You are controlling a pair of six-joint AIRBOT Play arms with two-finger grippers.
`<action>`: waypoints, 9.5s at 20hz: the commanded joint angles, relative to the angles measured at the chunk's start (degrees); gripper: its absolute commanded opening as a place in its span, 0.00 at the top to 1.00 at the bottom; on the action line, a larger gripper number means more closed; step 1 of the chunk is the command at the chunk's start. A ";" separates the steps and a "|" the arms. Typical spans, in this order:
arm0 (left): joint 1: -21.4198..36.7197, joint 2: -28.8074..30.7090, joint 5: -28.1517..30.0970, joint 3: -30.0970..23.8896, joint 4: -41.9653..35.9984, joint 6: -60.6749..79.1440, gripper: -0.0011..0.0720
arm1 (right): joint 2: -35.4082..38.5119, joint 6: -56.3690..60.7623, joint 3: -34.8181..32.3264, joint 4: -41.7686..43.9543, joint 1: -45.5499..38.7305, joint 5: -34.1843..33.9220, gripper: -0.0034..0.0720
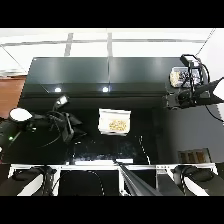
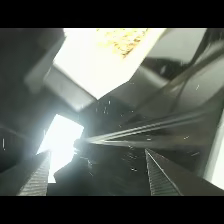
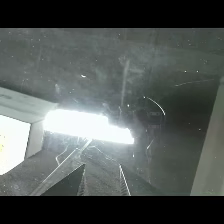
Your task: Fold the box and place the chain.
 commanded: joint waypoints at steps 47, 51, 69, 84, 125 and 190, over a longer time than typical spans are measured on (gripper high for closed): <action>-18.58 -23.32 14.78 13.62 -1.81 24.57 0.35 | -17.16 -57.99 -4.76 31.74 12.17 -24.30 0.05; -18.58 -23.32 14.78 13.62 -1.81 24.57 0.35 | -17.16 -57.99 -5.81 29.97 12.20 -20.37 0.05; -18.58 -23.32 14.82 13.62 -1.81 24.57 0.35 | -17.66 -76.15 -8.68 32.11 13.27 -21.79 0.05; -18.58 -23.32 14.84 13.62 -1.81 24.57 0.35 | -17.68 -75.89 -8.79 30.36 14.01 -18.10 0.78; -18.53 -23.32 15.02 13.60 -1.81 24.57 0.35 | -13.16 -39.26 -18.58 55.32 4.57 -8.50 0.95; -33.66 -30.27 3.02 37.57 16.61 -6.34 0.02 | 6.95 -27.08 -10.86 37.24 -21.86 -0.20 0.94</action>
